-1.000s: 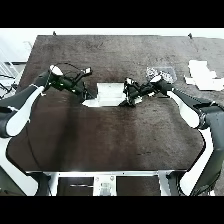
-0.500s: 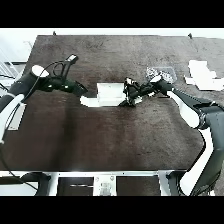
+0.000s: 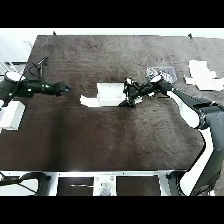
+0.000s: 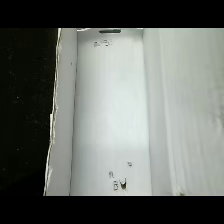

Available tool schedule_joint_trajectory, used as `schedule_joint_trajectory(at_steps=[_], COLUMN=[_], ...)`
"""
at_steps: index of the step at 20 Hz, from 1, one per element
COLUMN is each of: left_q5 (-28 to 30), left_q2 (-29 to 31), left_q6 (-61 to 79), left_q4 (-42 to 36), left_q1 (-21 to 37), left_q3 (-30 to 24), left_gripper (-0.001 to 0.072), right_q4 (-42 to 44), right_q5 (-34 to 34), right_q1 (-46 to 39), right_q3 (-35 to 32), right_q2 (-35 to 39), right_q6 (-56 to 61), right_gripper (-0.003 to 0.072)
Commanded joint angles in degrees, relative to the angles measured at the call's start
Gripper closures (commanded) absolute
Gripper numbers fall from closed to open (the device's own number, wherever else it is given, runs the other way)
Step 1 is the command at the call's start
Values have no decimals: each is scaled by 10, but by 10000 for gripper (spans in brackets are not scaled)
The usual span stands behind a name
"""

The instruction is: Fold the box and place the chain.

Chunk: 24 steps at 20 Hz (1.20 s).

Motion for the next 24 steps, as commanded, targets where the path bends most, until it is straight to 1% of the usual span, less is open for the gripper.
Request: schedule_joint_trajectory(at_steps=[1, 7, 13, 20, 24], left_q5=[-11, -12, -28, 14, 36], left_q2=[-23, -79, -123, -150, -169], left_q6=[-43, -90, -90, -85, -85], left_q4=[-8, -28, -50, -54, -77], left_q1=[15, 14, 9, -34, -63], left_q3=[-4, -4, -4, -4, -3], left_gripper=[695, 693, 693, 694, 694], right_q4=[0, 0, 0, 0, 0], right_q5=[0, 0, 0, 0, 0], right_q1=[0, 0, 0, 0, 0], right_q3=[0, 0, 0, 0, 0], right_q2=[0, 0, 0, 0, 0], right_q6=[0, 0, 0, 0, 0], right_gripper=[103, 104, 103, 103, 103])
